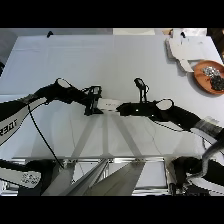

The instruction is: Fold the box and place the chain.

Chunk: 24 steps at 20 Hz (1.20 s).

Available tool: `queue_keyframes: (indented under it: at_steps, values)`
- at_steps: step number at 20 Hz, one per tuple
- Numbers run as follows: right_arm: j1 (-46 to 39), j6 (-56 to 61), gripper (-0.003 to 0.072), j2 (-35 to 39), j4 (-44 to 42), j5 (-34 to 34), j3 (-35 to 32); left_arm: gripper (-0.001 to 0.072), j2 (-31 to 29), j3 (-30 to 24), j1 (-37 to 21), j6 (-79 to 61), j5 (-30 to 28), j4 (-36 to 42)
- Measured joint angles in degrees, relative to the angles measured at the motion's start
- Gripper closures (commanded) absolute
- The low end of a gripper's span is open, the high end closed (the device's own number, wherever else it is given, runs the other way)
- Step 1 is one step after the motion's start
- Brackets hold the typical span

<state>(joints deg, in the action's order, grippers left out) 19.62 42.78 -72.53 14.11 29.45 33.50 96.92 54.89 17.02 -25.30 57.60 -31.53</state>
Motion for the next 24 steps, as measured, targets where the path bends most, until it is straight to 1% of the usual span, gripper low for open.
queue_keyframes:
  at_steps: [3, 5, 7, 9, 11, 12, 13, 15, 18, 20, 22, 24]
  values:
    - [-0.07, -2.6, 0.0679, 6.29, 0.22, -1.38, 0.66, 0.0394, 0.0, 0.0, 0.0, 0.04, 0.02, 0.02]
    - [-0.46, -3.85, 0.0679, 12.15, 1.55, -1.77, 1.07, 0.0394, 0.0, -0.02, 0.0, 0.04, 0.02, 0.0]
    - [-1.79, -4.22, 0.0679, 18.71, 4.44, -2.54, 1.2, 0.0394, 0.0, 0.0, 0.0, 0.04, 0.02, 0.0]
    - [-4.0, -2.4, 0.0679, 25.68, 9.25, -2.73, 1.36, 0.0394, 0.0, 0.0, 0.0, 0.04, 0.02, 0.0]
    - [-6.91, 2.49, 0.0679, 32.33, 16.98, -1.95, 1.46, 0.0394, 0.0, -0.02, 0.0, 0.04, 0.02, 0.0]
    - [-8.5, 6.12, 0.0679, 35.41, 22.23, -0.33, 1.44, 0.0394, 0.0, 0.0, 0.0, 0.04, 0.04, 0.0]
    - [-9.97, 9.88, 0.0679, 37.94, 27.52, 1.86, 1.44, 0.0394, 0.0, -0.02, 0.0, 0.04, 0.02, 0.0]
    - [-12.81, 18.23, 0.0678, 41.92, 39.6, 8.76, 1.46, 0.0394, 0.0, -0.02, 0.0, 0.04, 0.04, -0.02]
    - [-16.48, 29.99, 0.0678, 44.81, 57.92, 21.59, 1.44, 0.0394, 0.0, 0.0, 0.0, 0.04, 0.04, -0.02]
    - [-18.67, 36.41, 0.0678, 45.64, 67.67, 27.08, 1.44, 0.0394, 0.0, 0.0, 0.0, 0.04, 0.04, -0.02]
    - [-20.81, 41.18, 0.0678, 46.07, 74.6, 29.62, 1.44, 0.0394, 0.0, 0.0, 0.0, 0.04, 0.04, -0.02]
    - [-22.64, 43.93, 0.0678, 46.29, 78.6, 30.36, 1.44, 0.0394, 0.0, 0.0, 0.0, 0.07, 0.04, -0.02]
